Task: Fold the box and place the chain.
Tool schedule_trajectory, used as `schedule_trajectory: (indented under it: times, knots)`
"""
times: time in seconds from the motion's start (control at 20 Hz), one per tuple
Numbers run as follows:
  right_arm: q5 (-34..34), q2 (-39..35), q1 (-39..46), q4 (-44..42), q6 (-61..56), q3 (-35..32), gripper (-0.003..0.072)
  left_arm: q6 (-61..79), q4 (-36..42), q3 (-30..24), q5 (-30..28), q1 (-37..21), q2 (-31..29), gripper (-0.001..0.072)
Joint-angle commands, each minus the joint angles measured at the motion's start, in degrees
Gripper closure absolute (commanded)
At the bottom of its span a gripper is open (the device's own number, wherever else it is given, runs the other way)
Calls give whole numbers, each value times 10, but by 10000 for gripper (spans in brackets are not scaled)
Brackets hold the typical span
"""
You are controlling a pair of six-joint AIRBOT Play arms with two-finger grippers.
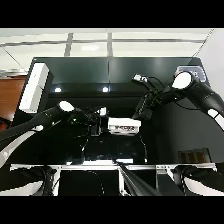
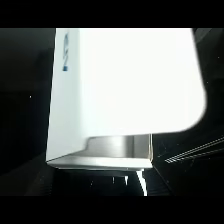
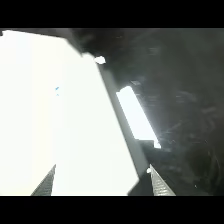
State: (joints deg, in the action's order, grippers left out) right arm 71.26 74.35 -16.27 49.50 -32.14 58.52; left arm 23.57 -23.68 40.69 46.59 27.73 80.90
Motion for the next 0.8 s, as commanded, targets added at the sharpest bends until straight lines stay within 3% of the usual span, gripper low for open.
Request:
schedule_trajectory:
  times: [0.0,0.55,0.65,0.75]
  knots:
    - [21,1,-4,-23,50,-19,-27,0,0,0,0,0,0,315]
    - [-10,2,-35,4,76,-26,-24,0,0,0,0,0,0,314]
    - [-10,2,-38,17,75,-26,181,0,0,0,0,0,0,314]
    - [-9,2,-38,18,75,-26,318,0,0,0,0,0,0,314]
